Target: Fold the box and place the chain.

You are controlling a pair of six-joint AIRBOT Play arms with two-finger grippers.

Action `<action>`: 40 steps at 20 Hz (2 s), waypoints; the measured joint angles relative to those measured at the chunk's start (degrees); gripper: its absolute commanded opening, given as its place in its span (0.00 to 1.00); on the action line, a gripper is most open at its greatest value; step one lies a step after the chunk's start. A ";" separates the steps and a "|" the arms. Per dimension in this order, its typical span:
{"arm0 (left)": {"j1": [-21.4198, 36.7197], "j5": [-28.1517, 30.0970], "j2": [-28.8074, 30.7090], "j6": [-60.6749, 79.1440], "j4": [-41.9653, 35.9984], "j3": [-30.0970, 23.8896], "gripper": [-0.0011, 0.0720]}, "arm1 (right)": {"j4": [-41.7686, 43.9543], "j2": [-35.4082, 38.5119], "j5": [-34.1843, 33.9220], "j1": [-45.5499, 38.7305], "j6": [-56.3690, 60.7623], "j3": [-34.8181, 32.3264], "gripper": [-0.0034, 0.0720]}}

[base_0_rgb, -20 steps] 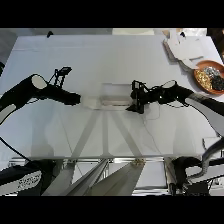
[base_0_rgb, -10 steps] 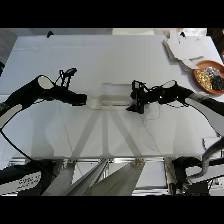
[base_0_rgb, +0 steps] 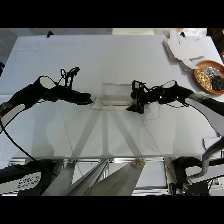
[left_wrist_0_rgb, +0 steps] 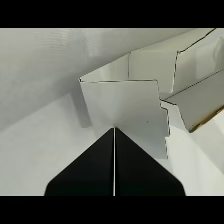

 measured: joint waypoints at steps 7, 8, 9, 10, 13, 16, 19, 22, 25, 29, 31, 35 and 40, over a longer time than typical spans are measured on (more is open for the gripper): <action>0.33 1.40 -0.07 -4.02 12.02 0.00 0.02 | 0.00 0.00 -0.02 0.00 0.00 0.00 0.74; 0.39 1.44 -0.11 -4.00 12.11 0.00 0.02 | 0.00 0.00 -0.02 0.00 0.00 0.00 0.74; 0.39 1.44 -0.17 -3.67 11.74 0.00 0.02 | 0.00 0.00 -0.02 0.00 0.00 0.00 0.74; 0.42 1.46 -0.22 -3.23 11.06 0.00 0.02 | 0.00 0.00 -0.02 0.00 0.00 0.00 0.74; 0.44 1.73 -0.72 -2.73 10.36 -0.02 0.02 | 0.00 0.00 0.00 0.00 0.02 0.00 0.74; 0.44 1.90 -1.70 -2.64 9.66 -0.11 0.02 | 0.00 0.00 0.00 0.00 0.00 0.00 0.74; 0.46 1.92 -3.30 -2.56 8.66 -0.15 0.02 | 0.00 0.00 -0.02 0.00 0.00 0.00 0.74; 0.46 1.77 -4.24 -0.74 4.96 -0.15 0.02 | 0.00 0.00 0.00 0.00 0.00 0.00 0.74; 0.46 0.70 -4.52 2.93 -0.70 -0.15 0.02 | 0.00 0.00 -0.02 0.00 0.00 0.00 0.74; 0.46 -0.90 -4.59 5.88 -5.33 -0.15 0.02 | 0.00 0.00 0.00 0.00 0.00 0.00 0.74; 0.46 -1.42 -4.39 6.71 -6.29 -0.15 0.04 | 0.00 0.00 -0.02 0.00 0.00 0.00 0.74; 0.46 -1.53 -3.67 7.74 -7.34 -0.15 0.19 | 0.00 0.00 -0.02 0.00 0.02 0.00 0.74; 0.46 -0.94 -2.71 8.15 -8.85 -0.15 0.23 | 0.00 0.00 -0.02 0.00 0.02 0.00 0.74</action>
